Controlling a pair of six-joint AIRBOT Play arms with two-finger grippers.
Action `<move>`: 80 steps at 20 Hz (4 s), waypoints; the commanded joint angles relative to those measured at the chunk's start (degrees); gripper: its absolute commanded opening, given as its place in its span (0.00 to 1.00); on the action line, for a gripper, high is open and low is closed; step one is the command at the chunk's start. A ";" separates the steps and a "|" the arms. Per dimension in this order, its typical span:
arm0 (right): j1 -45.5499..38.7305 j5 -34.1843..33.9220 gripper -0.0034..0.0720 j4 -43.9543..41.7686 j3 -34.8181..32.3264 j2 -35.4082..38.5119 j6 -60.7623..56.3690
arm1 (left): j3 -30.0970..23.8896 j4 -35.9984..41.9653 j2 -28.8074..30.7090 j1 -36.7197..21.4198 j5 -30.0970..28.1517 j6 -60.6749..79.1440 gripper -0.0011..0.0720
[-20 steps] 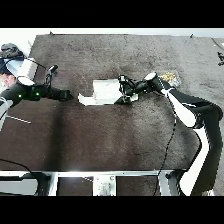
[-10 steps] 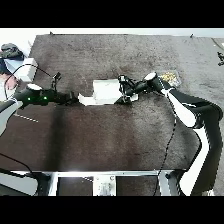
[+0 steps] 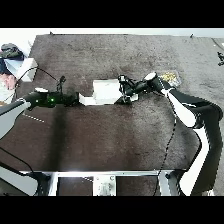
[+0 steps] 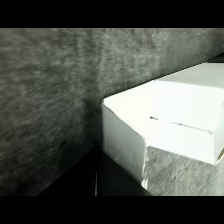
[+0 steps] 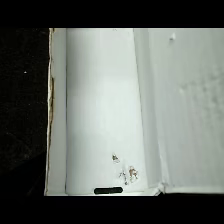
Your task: Fold the box and place the chain.
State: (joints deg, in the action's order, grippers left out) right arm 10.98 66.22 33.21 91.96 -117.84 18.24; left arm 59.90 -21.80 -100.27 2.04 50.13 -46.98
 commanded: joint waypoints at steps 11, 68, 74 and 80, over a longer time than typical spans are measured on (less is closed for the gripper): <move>0.02 0.00 0.68 -0.02 0.04 -0.04 -0.02 | 4.76 7.74 -0.98 1.03 9.42 4.37 0.48; 0.02 0.00 0.68 0.00 0.04 -0.04 -0.02 | 44.76 -73.50 -12.76 28.92 21.77 -76.35 0.48; 0.02 0.00 0.68 -0.02 0.04 -0.04 -0.02 | 44.85 -75.54 -13.33 28.89 22.84 -77.75 0.48; 0.02 0.00 0.68 0.00 0.04 -0.04 -0.02 | 44.85 -75.19 -14.36 28.89 22.71 -77.70 0.23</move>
State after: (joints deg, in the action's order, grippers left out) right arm 11.03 66.19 33.17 91.96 -117.86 18.24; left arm 104.68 -96.29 -114.32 30.98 72.51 -124.51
